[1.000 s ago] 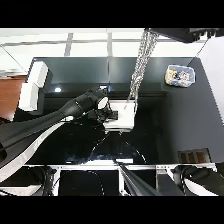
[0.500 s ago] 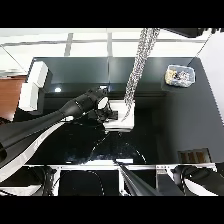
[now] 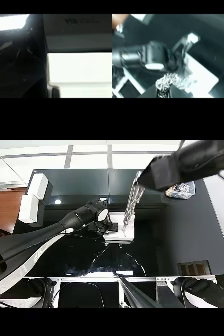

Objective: Fold the box and place the chain.

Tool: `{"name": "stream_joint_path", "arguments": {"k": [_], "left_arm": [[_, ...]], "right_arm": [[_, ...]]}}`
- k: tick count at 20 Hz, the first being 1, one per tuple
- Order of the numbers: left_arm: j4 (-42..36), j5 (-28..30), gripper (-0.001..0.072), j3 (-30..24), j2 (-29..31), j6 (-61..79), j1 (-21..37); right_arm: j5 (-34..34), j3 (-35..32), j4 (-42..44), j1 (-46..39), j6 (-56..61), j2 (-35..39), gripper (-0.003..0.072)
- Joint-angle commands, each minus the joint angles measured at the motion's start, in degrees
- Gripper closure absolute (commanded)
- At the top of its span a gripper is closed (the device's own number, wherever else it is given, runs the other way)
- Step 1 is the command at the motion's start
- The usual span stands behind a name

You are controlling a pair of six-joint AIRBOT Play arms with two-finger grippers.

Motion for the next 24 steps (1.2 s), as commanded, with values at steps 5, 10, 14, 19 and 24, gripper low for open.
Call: {"name": "stream_joint_path", "arguments": {"k": [5,10,14,19,24], "left_arm": [[0.00,0.02,0.0683,0.00,-0.02,0.02,0.04],[0.02,0.02,0.0683,0.00,-0.02,0.02,0.04],[0.00,0.02,0.0683,0.00,-0.02,0.02,0.04],[0.02,0.02,0.0683,0.00,-0.02,0.02,0.04],[0.02,0.26,0.0683,0.00,-0.02,0.02,0.04]], "right_arm": [[3.41,-11.47,-2.95,0.33,-1.79,1.46,0.0672],[-5.09,-22.86,-2.40,0.35,-1.77,2.25,0.0672],[-19.21,-30.69,4.24,0.85,-1.77,2.16,0.0672],[-20.96,-39.32,-5.73,0.87,1.77,2.05,0.0671],[-31.26,-47.30,-1.01,2.47,2.71,1.92,0.0670]]}}
